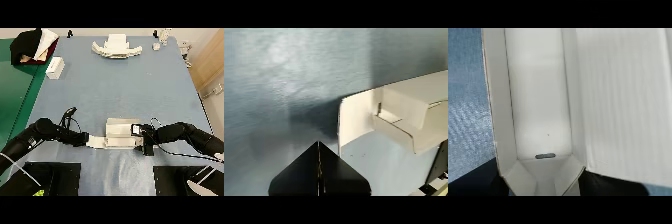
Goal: Fold the box.
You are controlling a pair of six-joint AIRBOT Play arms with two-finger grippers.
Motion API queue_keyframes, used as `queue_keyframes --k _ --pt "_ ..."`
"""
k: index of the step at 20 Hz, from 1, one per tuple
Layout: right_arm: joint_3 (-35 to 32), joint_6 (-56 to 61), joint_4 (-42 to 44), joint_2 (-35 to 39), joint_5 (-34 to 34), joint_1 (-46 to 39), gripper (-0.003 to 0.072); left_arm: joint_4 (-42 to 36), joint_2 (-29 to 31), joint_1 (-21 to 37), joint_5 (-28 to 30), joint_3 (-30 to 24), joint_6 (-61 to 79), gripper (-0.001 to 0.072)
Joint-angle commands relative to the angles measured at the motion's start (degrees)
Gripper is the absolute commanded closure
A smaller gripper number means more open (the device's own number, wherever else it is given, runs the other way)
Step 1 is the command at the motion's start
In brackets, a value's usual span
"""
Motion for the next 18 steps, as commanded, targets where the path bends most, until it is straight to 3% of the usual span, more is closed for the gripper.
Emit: queue_keyframes --k 1,4,11,12,13,14,18 --pt "0.04 0.00 0.00 0.00 0.00 0.04 0.0165 -6.71 -4.00 -7.30 7.67 -0.61 0.83 0.0697" --pt "0.04 0.00 0.00 0.00 0.00 0.04 0.0165 -7.15 -4.81 -10.36 8.50 1.20 0.85 0.0697" --pt "0.04 0.00 0.00 0.00 0.00 0.04 0.0165 -7.13 -2.03 -10.49 4.04 4.76 0.85 0.0694" --pt "0.04 0.00 0.00 0.00 0.00 0.04 0.0165 -7.13 -2.03 -10.49 3.61 4.76 0.83 0.0652" --pt "0.04 0.00 0.00 0.00 0.00 0.04 0.0165 -7.21 -2.03 -10.49 3.63 4.76 0.79 0.0369" --pt "0.04 0.00 0.00 0.00 0.00 0.04 0.0165 -7.19 -2.03 -10.47 3.63 4.76 0.63 0.0298" --pt "0.04 0.00 0.00 0.00 0.00 0.04 0.0165 -7.15 -2.03 -10.47 4.15 4.76 0.61 0.0307"
